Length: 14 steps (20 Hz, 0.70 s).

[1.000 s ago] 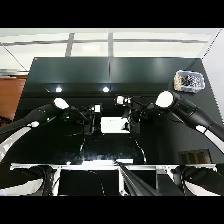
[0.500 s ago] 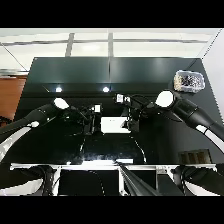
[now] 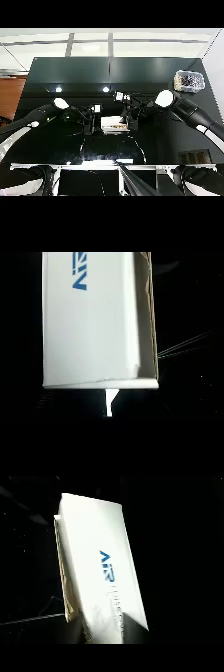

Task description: Fold the box and place the chain.

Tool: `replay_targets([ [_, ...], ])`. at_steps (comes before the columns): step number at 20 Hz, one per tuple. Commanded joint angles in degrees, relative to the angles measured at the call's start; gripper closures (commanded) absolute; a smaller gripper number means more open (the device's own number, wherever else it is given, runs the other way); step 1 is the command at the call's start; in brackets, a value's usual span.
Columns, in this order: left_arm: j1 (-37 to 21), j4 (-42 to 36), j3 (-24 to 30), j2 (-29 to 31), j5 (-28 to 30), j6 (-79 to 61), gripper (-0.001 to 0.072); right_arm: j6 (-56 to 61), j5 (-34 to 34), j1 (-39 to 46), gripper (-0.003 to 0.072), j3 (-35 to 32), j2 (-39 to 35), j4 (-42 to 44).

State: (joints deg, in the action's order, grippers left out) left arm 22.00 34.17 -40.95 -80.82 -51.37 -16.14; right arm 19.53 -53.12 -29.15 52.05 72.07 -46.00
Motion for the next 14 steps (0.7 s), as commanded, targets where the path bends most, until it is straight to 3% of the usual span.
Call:
replay_targets([
  [1,0.04,0.09,0.00,-0.04,-0.15,-0.15,0.0431,0.83,0.66,0.00,0.0509,0.07,-0.02,-0.13],
  [14,0.04,0.09,0.00,-0.04,-0.11,-0.15,0.0430,1.29,-3.08,-0.02,0.0511,-0.72,0.50,-0.22],
])
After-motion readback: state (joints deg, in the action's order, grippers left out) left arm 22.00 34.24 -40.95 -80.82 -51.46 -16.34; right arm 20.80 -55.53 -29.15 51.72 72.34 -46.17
